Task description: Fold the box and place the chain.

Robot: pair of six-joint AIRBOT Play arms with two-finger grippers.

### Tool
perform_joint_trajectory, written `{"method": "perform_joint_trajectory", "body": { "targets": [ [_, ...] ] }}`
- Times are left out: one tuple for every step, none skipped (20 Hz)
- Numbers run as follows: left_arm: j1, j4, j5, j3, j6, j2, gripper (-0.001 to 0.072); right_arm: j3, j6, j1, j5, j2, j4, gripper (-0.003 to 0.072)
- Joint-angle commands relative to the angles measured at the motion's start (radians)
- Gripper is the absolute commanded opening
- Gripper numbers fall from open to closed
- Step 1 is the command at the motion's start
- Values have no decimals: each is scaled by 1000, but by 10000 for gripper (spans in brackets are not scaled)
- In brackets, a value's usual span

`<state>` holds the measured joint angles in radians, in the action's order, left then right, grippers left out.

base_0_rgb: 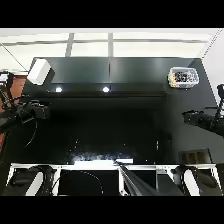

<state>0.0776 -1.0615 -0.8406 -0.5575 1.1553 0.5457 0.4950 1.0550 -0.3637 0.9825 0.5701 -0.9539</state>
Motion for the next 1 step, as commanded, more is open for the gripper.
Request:
{"method": "perform_joint_trajectory", "body": {
  "targets": [
    [0, 0, 0, 1, 0, -1, 26, 0, -1, 0, 1, -1, 0, 37]
  ]
}}
